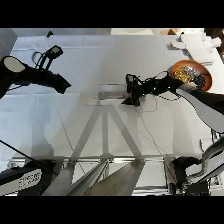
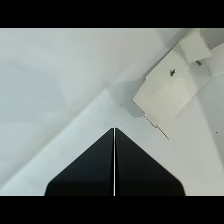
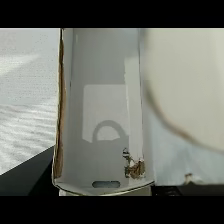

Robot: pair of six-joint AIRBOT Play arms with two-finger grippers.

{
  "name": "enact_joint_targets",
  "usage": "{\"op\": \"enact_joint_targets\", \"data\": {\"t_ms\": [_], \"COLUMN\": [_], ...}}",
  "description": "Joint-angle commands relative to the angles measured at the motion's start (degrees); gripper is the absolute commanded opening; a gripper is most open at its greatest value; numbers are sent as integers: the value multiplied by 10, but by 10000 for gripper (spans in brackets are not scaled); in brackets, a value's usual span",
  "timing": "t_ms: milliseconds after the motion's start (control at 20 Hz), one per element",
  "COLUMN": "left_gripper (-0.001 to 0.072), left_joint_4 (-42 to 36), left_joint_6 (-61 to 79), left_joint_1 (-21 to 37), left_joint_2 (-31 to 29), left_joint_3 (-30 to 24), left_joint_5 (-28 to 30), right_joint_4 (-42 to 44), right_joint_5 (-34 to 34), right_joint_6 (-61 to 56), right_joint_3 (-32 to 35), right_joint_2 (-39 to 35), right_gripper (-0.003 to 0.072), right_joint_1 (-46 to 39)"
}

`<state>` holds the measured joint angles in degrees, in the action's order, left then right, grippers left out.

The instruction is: Fold the box and place the chain.

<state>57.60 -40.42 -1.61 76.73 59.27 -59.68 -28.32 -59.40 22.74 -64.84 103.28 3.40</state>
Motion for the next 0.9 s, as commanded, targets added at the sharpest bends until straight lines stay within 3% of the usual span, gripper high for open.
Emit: {"op": "enact_joint_targets", "data": {"t_ms": [0,300,600,850], "left_gripper": [6,4,5,7], "left_joint_4": [-28,-96,-150,-156], "left_joint_6": [-135,-216,-198,-196], "left_joint_1": [3,0,-4,-24], "left_joint_2": [34,121,141,154], "left_joint_3": [-24,-24,-24,-24], "left_joint_5": [8,-6,-42,-26], "right_joint_4": [0,0,0,0], "right_joint_5": [0,0,0,0], "right_joint_6": [0,0,0,0], "right_joint_3": [0,0,0,0], "right_joint_2": [0,0,0,0], "right_gripper": [458,458,458,458], "right_joint_1": [0,0,0,0]}}
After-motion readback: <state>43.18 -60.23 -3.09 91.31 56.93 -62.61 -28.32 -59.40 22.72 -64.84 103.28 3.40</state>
